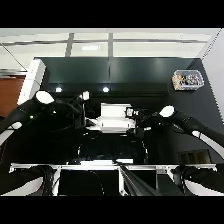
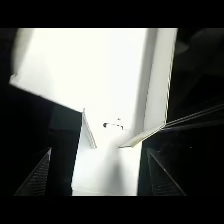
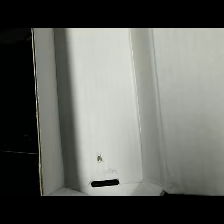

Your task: Fold the box and place the chain.

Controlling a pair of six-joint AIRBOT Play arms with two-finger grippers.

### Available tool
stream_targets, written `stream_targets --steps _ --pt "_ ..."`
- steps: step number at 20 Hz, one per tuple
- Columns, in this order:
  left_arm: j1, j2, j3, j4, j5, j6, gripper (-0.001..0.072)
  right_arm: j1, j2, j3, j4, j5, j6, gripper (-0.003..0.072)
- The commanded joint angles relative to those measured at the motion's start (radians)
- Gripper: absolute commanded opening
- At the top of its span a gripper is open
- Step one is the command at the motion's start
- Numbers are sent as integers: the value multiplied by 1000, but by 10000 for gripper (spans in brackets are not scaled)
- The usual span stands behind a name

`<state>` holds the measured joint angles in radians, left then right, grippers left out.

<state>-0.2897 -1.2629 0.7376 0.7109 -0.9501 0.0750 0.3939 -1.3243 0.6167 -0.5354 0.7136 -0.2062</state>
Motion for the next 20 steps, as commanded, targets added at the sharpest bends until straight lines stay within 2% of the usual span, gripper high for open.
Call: stream_targets --steps 1,4,5,8,9,11,13,15,18,20 --pt "-68 -23 -14 42 117 120 708 1 0 0 0 0 0 126" --pt "-102 -53 -14 40 117 108 683 1 0 0 0 0 0 126" --pt "-107 -60 -14 40 117 97 640 1 0 0 0 0 0 126" --pt "-108 -63 -14 -17 83 68 305 1 0 0 0 0 0 126" --pt "-108 -63 -14 -45 71 68 264 1 0 0 0 0 0 126" --pt "-109 -64 -14 -94 58 67 263 1 0 0 0 0 0 126" --pt "-109 -66 -14 -132 59 68 157 1 0 0 0 0 0 126" --pt "-109 -79 -14 -167 61 71 156 1 0 0 0 0 0 126" --pt "-109 -101 -14 -176 59 70 68 1 0 0 0 0 0 126" --pt "-109 -102 -14 -177 61 71 66 1 0 0 0 0 0 126"
